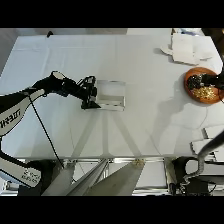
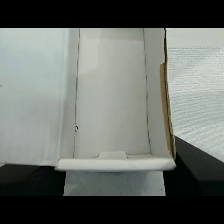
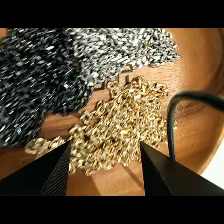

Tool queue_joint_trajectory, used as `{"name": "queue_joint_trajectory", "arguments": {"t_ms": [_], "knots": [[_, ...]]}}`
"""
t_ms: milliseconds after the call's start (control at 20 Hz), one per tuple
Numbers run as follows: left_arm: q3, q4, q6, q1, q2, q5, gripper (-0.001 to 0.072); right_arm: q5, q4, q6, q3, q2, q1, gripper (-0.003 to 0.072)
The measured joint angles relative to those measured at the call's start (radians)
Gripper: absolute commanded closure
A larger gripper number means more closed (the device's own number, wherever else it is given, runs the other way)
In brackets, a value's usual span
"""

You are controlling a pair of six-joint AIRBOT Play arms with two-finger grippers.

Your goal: Fold the box and place the chain.

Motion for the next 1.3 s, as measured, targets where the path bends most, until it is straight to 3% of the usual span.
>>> {"name": "queue_joint_trajectory", "arguments": {"t_ms": [300, 450, 550, 600, 650, 700, 1050, 1300], "knots": [[0.0, 0.0, 0.0, 0.0, 0.0, 0.0, 0.0389, -0.009, -0.006, 0.026, 0.05, -0.128, -0.027, 0.0209], [0.0, 0.0, 0.0, 0.0, 0.0, 0.0, 0.0389, -0.003, -0.008, 0.042, 0.056, -0.161, -0.031, 0.0269], [0.0, 0.0, 0.0, 0.0, 0.0, 0.0, 0.0389, 0.003, -0.003, 0.048, 0.059, -0.171, -0.032, 0.0389], [0.0, 0.0, 0.0, 0.0, 0.0, 0.0, 0.0389, 0.01, 0.0, 0.048, 0.06, -0.174, -0.032, 0.0476], [0.0, 0.0, 0.0, 0.0, 0.0, 0.0, 0.0389, 0.012, 0.001, 0.051, 0.06, -0.177, -0.032, 0.0616], [0.0, 0.0, 0.0, 0.0, 0.0, 0.0, 0.0389, 0.015, -0.004, 0.051, 0.06, -0.18, -0.032, 0.0674], [0.0, 0.0, 0.0, 0.0, 0.0, 0.0, 0.0389, 0.078, -0.003, 0.053, 0.059, -0.16, -0.033, 0.0676], [0.0, 0.0, 0.0, 0.0, 0.0, 0.0, 0.0389, 0.097, -0.001, 0.021, 0.06, -0.048, -0.033, 0.0677]]}}
